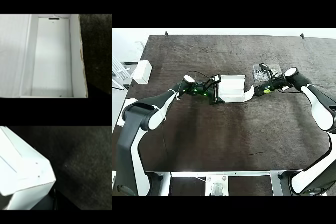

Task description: Fold the box and place the chain.

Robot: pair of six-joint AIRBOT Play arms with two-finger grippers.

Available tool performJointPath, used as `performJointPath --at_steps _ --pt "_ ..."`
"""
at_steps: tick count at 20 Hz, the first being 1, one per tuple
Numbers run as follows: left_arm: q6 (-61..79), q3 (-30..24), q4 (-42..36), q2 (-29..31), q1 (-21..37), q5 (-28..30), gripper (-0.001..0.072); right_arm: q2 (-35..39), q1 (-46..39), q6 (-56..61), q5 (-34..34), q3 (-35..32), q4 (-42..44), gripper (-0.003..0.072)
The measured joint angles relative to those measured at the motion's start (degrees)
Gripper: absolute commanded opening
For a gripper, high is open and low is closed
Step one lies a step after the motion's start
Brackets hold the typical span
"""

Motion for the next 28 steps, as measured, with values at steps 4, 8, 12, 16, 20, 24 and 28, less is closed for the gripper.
performJointPath --at_steps 4,8,12,16,20,24,28 --pt "0.0 0.0 0.0 0.0 0.0 0.0 0.0349 0.6 0.3 0.7 2.7 0.8 2.4 0.0221" --pt "0.0 0.0 0.0 0.0 0.0 0.0 0.0349 0.8 0.4 1.0 3.9 1.0 4.9 0.0377" --pt "0.0 0.0 0.0 0.0 0.0 0.0 0.0348 0.9 0.5 1.2 4.2 1.1 7.4 0.0465" --pt "0.0 0.0 0.0 0.0 0.0 0.0 0.0348 0.9 0.6 1.2 4.4 1.1 8.6 0.0528" --pt "0.0 0.0 0.0 0.0 0.0 0.0 0.0348 0.9 1.4 1.2 4.7 1.1 8.9 0.0528" --pt "0.0 0.0 0.0 0.0 0.0 0.0 0.0348 0.9 2.3 1.9 4.9 1.4 8.7 0.0527" --pt "0.0 0.0 0.0 0.0 0.0 0.0 0.0349 0.9 3.1 5.4 5.0 3.3 6.2 0.0527"
